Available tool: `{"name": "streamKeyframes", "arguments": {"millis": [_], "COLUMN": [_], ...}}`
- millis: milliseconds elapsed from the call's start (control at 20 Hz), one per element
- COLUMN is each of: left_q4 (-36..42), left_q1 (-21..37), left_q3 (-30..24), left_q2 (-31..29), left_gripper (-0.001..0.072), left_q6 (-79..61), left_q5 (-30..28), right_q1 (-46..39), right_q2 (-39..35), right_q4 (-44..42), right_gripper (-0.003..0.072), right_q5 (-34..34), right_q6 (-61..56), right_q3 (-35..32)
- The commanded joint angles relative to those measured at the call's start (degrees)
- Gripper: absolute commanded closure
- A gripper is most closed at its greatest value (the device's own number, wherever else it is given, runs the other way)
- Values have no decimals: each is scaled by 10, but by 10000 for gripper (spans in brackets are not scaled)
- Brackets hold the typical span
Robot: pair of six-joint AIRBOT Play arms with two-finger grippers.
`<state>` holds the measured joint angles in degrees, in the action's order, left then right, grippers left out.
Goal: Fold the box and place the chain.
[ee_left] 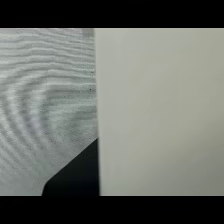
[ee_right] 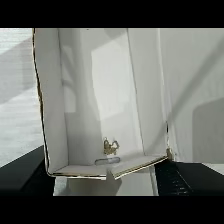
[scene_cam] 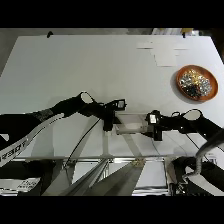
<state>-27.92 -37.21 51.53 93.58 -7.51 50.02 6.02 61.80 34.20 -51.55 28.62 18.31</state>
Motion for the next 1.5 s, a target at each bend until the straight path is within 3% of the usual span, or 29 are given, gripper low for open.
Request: {"name": "streamKeyframes", "arguments": {"millis": [0,650,750,950,1000,1450], "left_q4": [0,0,0,0,0,0], "left_q1": [0,0,0,0,0,0], "left_q3": [0,0,0,0,0,0], "left_q2": [0,0,0,0,0,0], "left_gripper": [700,700,700,700,700,700], "left_q6": [0,0,0,0,0,0], "left_q5": [0,0,-1,0,0,-1], "right_q1": [-2,22,22,22,22,22], "right_q2": [10,31,31,31,31,31], "right_q4": [-3,6,7,7,6,5], "right_gripper": [118,170,241,260,294,304], "right_q5": [0,29,29,29,29,28], "right_q6": [17,17,17,17,17,17], "right_q3": [0,0,0,0,0,0]}}
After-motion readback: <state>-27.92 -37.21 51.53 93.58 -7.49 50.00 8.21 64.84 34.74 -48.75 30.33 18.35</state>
